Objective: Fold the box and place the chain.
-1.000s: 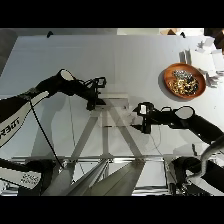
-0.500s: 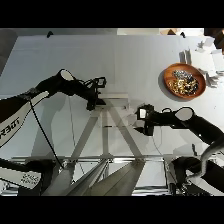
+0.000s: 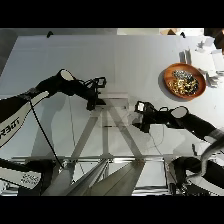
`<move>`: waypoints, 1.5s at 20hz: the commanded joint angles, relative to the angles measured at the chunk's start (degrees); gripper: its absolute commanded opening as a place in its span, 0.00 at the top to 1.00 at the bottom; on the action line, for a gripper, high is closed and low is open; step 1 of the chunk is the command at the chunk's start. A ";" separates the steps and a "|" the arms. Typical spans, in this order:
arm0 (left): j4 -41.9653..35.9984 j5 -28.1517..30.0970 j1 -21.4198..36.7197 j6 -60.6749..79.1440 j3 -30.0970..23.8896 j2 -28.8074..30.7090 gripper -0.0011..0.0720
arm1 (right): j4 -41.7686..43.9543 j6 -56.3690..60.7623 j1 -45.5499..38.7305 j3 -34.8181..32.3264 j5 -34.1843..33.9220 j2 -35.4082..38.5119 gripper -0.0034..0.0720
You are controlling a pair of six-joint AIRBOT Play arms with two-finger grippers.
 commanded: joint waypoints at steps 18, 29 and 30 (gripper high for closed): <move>0.00 0.02 0.00 0.00 -0.02 -0.04 0.97 | 17.57 -0.07 3.02 3.91 -4.81 -1.60 0.00; 0.00 0.02 -0.02 0.00 -0.02 -0.04 0.97 | 4.26 -0.07 0.50 8.07 8.20 -6.82 0.00; 0.00 0.00 -0.02 0.00 -0.02 -0.04 0.97 | 4.26 -0.07 0.31 8.07 8.11 -6.84 0.00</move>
